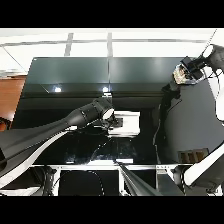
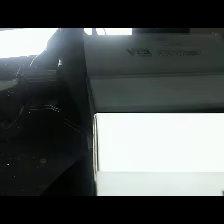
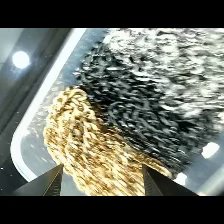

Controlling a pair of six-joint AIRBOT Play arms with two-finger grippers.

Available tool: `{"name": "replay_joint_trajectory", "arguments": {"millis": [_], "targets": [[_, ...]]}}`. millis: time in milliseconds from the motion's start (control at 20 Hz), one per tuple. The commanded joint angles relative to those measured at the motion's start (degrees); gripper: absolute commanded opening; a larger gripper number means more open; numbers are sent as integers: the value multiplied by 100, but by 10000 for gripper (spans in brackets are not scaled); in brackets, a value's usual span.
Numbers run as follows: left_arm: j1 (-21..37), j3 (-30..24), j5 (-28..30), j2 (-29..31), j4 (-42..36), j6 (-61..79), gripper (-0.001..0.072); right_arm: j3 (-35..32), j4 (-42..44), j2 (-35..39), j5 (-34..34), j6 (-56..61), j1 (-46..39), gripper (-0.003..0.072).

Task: Fold the box and place the chain.

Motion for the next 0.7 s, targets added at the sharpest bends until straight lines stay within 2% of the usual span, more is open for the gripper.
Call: {"name": "replay_joint_trajectory", "arguments": {"millis": [0, 50, 100, 150, 350, 500, 650], "targets": [[4, 7, 4, -4, 2, 0, 23, 85, 302, -247, 66, -238, -15, 462], [4, 7, 4, -4, 0, 0, 23, 94, 302, -243, 46, -350, -15, 285], [4, 7, 4, -4, 0, 0, 23, 149, 302, -234, 61, -505, -15, 162], [4, 7, 7, -4, 0, -2, 23, 229, 297, -210, 92, -704, -15, 7], [4, 7, 87, -4, 2, 0, 23, 787, 247, -15, 461, -1338, -33, 11], [4, 7, 103, -4, 2, 0, 23, 820, 310, 553, 551, -2253, -31, 11], [4, 7, 105, -4, 2, 0, 23, 813, 310, 1222, 1237, -3351, -31, 10]]}}
